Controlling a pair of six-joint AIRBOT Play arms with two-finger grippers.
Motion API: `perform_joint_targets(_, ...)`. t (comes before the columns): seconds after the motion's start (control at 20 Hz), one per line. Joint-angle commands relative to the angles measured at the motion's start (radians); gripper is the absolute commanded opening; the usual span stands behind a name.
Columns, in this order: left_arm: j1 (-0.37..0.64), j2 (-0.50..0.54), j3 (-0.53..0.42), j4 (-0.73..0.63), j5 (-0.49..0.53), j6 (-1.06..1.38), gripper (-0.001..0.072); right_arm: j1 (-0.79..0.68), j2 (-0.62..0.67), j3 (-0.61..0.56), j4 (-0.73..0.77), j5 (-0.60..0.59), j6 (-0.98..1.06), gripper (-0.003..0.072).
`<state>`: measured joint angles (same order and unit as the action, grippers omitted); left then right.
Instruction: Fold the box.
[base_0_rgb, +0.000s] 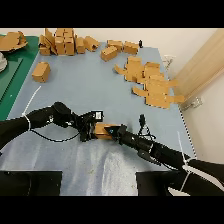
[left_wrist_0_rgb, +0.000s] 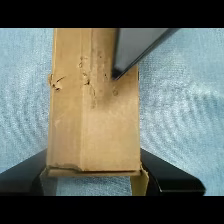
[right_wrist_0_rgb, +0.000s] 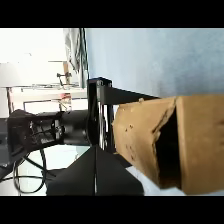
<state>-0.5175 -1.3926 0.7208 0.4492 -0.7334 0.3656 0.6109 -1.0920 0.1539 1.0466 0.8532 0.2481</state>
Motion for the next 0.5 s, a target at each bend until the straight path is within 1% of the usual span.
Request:
perform_joint_targets(0.0, 0.0, 0.0, 0.001, 0.0, 0.0, 0.0, 0.0523, 0.005, -0.09, 0.023, 0.038, 0.071, -0.049, -0.0001)
perform_joint_targets(0.15, 0.0, 0.0, 0.001, 0.0, 0.0, 0.0, 0.0522, 0.008, -0.093, 0.021, 0.013, 0.059, -0.04, -0.0001)
perform_joint_targets(0.45, 0.0, 0.0, 0.001, 0.0, 0.0, 0.0, 0.0522, 0.008, -0.093, 0.021, -0.048, -0.022, 0.007, -0.0001)
